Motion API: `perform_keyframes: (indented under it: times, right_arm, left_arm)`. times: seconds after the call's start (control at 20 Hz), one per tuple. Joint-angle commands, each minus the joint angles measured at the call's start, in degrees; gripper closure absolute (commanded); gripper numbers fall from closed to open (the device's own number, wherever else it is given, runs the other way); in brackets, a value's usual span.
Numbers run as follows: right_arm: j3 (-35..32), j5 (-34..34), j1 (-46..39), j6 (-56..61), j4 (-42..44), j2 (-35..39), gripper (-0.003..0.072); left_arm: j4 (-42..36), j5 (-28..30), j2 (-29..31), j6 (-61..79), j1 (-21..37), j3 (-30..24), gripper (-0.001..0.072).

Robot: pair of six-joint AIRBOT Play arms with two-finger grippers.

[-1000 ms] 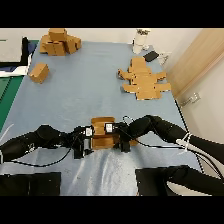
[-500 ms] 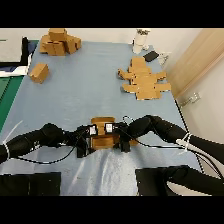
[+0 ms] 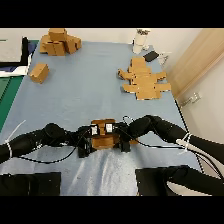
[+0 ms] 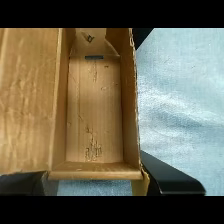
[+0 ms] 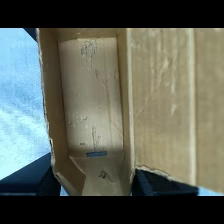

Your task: Fold the box.

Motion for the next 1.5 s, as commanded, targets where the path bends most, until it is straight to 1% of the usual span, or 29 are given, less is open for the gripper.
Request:
perform_keyframes:
  times: [0.0, 0.1, 1.1, 1.15, 1.2, 1.3, 1.45]
  right_arm:
    - [0.0, -0.1, 0.0, 0.0, 0.0, 0.0, 0.0167]
    - [0.0, -0.1, 0.0, 0.0, 0.0, 0.0, 0.0168]
    - [0.0, -0.1, 0.0, 0.0, 0.1, 0.0, 0.0167]
    - [0.0, 0.0, 0.0, 0.0, 0.6, 0.0, 0.0148]
    - [0.0, 0.4, 0.0, 0.3, 1.2, 0.1, -0.0032]
    - [0.0, 0.4, 0.0, 4.6, 1.1, 1.1, -0.0032]
    - [0.0, -1.0, 0.0, 12.5, -4.3, 3.8, -0.0032]
  left_arm:
    - [0.1, 2.8, -0.1, -1.5, 0.0, 0.1, 0.0202]
    - [0.1, 3.8, -0.1, -1.5, 0.0, 0.1, 0.0203]
    - [0.1, 3.6, -0.1, -1.5, 0.0, 0.1, 0.0203]
    - [0.1, 3.6, -0.1, -1.5, 0.0, 0.1, 0.0203]
    - [0.1, 3.6, -0.1, -1.5, 0.0, 0.1, 0.0203]
    - [0.1, 3.6, -0.1, -1.5, 0.0, 0.1, 0.0203]
    - [0.1, 3.6, -0.1, -1.5, 0.0, 0.1, 0.0203]
